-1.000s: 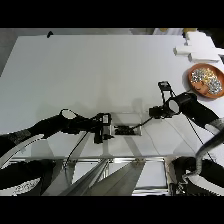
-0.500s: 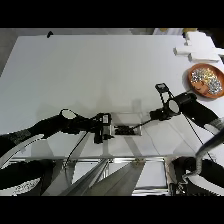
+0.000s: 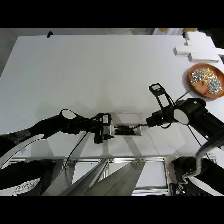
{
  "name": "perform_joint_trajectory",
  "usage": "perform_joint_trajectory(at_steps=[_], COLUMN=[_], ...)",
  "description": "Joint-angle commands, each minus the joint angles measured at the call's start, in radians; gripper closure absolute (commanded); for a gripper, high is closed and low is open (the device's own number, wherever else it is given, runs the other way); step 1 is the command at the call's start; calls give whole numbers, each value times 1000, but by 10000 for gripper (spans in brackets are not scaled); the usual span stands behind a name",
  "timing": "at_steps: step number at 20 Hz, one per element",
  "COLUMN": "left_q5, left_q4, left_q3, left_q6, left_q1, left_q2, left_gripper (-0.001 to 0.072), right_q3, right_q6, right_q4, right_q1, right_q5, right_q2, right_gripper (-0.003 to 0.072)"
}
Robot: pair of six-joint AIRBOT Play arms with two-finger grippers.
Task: Fold the box and place the chain.
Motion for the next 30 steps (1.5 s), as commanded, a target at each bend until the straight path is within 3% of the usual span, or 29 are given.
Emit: perform_joint_trajectory(at_steps=[1, 7, 11, 14, 18, 23, 25, 30], left_q5=[0, 0, 0, 0, 0, 0, 0, 0], left_q4=[0, 0, 0, 0, 0, 0, 0, 0], left_q3=[1, 0, 0, 1, 0, 0, 0, 0], left_q6=[0, 0, 0, 0, 0, 0, 0, 0], left_q1=[0, 0, 0, 0, 0, 0, 0, 0], left_q2=[0, 0, 0, 0, 0, 0, 0, 0], left_gripper=[436, 436, 436, 436, 436, 436, 436, 436], right_q3=[1, 1, 1, 1, 1, 1, 1, 0], right_q6=[39, 78, 44, 34, 17, -118, -109, 12], right_q4=[33, 145, 259, 352, 330, 500, 437, 225], right_q1=[113, 257, 322, 325, 325, 325, 325, 325], right_q5=[6, -34, -212, -300, -312, -402, -406, -263], right_q2=[142, 268, 288, 301, 304, 326, 323, 262], right_gripper=[667, 667, 668, 668, 668, 668, 668, 667])
